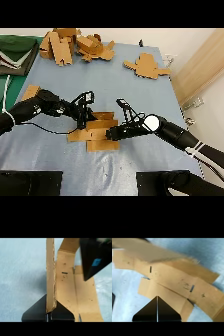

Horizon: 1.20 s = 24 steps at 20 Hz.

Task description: Fold the box.

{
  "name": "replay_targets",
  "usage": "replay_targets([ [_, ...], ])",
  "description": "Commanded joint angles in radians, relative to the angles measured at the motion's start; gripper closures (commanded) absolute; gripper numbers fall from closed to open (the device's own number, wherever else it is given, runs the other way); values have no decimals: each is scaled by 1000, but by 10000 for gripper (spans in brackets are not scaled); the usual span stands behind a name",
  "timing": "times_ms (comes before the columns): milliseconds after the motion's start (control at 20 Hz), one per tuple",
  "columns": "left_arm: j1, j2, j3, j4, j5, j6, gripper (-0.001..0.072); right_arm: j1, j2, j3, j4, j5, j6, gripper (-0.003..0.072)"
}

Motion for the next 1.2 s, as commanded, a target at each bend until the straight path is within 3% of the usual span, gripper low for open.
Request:
replay_targets([
  [0,-3,22,-2,-23,-77,0,695,3,-23,0,-198,-23,151,681],
  [100,-3,21,-20,-69,-77,43,695,3,-22,0,-298,-22,252,682],
  [450,-3,21,-127,-171,-64,232,694,3,-17,0,-378,-16,304,681],
  [800,32,20,-133,-178,-50,243,694,3,-16,0,-456,70,355,681],
  [1150,52,-19,-135,-174,-52,237,694,3,6,0,-574,76,454,682],
])
